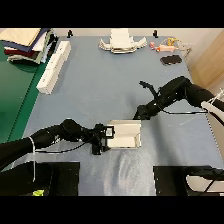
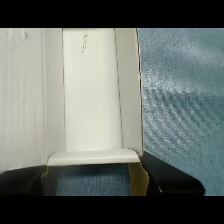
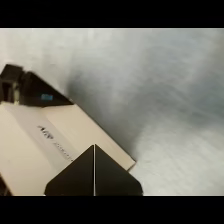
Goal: Fold the box.
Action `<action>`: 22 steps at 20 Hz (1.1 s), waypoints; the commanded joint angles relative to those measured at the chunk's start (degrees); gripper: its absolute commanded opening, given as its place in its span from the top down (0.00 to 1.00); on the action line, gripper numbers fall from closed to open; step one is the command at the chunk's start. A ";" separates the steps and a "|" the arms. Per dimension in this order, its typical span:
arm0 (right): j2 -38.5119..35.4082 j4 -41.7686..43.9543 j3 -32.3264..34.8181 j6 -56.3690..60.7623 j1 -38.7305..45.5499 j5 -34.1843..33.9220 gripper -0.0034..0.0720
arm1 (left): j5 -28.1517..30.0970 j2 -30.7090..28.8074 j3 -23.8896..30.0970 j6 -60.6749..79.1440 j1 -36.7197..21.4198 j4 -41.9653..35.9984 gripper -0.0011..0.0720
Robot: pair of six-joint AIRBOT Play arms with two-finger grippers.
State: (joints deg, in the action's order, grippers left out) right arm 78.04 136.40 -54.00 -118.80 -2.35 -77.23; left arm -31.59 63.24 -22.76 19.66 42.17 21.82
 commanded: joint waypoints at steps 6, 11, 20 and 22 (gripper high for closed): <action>-4.48 -1.03 2.86 -12.24 -12.76 4.11 0.95 | -0.02 -0.02 -0.02 0.02 -0.02 0.02 0.28; -16.65 -2.56 14.05 -15.85 -20.46 21.79 0.95 | -0.02 -0.02 -0.02 0.02 0.00 0.02 0.28; -32.09 -13.03 26.40 -17.79 -35.58 42.21 0.69 | -0.02 -0.02 -0.02 0.02 0.00 0.02 0.28; -31.12 -16.37 26.40 -17.86 -36.28 42.25 0.46 | -0.02 -0.02 -0.02 0.02 0.00 0.02 0.28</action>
